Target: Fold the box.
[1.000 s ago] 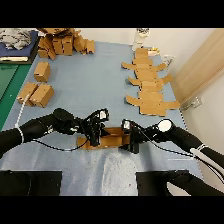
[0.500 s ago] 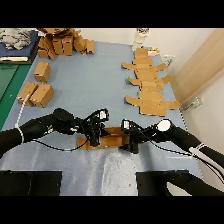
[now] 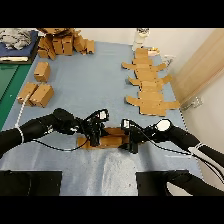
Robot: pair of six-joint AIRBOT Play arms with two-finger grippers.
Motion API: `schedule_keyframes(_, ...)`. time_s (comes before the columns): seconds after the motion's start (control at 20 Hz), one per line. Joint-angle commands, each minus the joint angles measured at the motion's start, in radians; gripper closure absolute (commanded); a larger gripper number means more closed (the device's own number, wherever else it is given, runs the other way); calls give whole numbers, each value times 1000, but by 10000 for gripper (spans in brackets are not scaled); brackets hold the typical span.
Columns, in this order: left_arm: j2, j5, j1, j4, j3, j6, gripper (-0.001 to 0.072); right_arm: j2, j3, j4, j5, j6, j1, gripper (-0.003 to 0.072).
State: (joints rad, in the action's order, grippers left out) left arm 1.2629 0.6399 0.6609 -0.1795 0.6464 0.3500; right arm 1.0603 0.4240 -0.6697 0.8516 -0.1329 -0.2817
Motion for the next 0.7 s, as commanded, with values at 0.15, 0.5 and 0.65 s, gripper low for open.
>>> schedule_keyframes(0.15, 1, -1, -2, 0, 0, 1, 697, 0, 0, 5, 8, 0, -1, 88)
schedule_keyframes(0.5, 1, -1, -2, -1, 0, 0, 697, 21, 0, -49, -16, -8, -74, 88)
schedule_keyframes(0.65, 1, 0, -2, -2, 0, 0, 697, 17, 1, -108, -31, 11, -72, 89)
